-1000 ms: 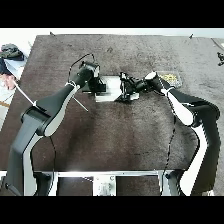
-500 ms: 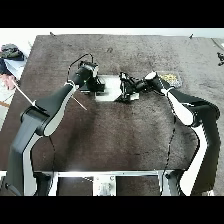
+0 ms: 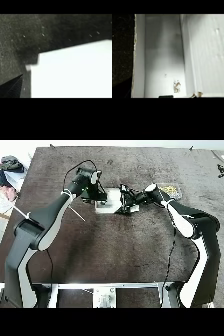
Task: Fold the box and place the chain.
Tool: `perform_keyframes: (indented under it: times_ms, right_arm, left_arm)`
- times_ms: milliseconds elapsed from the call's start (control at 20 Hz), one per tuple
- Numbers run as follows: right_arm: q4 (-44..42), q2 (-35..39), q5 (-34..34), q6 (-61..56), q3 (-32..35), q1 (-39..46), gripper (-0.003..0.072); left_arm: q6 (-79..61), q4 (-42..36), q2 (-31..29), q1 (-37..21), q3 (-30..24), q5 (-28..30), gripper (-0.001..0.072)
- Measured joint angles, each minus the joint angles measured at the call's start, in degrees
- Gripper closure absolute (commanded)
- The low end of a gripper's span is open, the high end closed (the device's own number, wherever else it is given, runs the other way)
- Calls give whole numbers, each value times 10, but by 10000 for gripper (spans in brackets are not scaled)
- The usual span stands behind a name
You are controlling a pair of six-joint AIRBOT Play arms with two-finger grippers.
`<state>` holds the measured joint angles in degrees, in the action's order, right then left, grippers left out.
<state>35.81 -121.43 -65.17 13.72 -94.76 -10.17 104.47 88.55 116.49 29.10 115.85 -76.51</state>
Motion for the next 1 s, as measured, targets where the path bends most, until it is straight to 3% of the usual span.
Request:
perform_keyframes:
  times_ms: [300,550,750,1000]
  right_arm:
    - [0,0,0,0,0,0,246]
    - [0,0,0,0,0,0,245]
    - [0,0,0,0,0,0,245]
    - [0,0,0,0,0,0,245]
  left_arm:
    - [-101,-3,-68,-11,2,-1,14]
    - [-182,-13,-120,-15,-21,49,14]
    - [-282,-113,-150,-49,-67,91,14]
    - [-440,-296,-162,-144,-137,122,14]
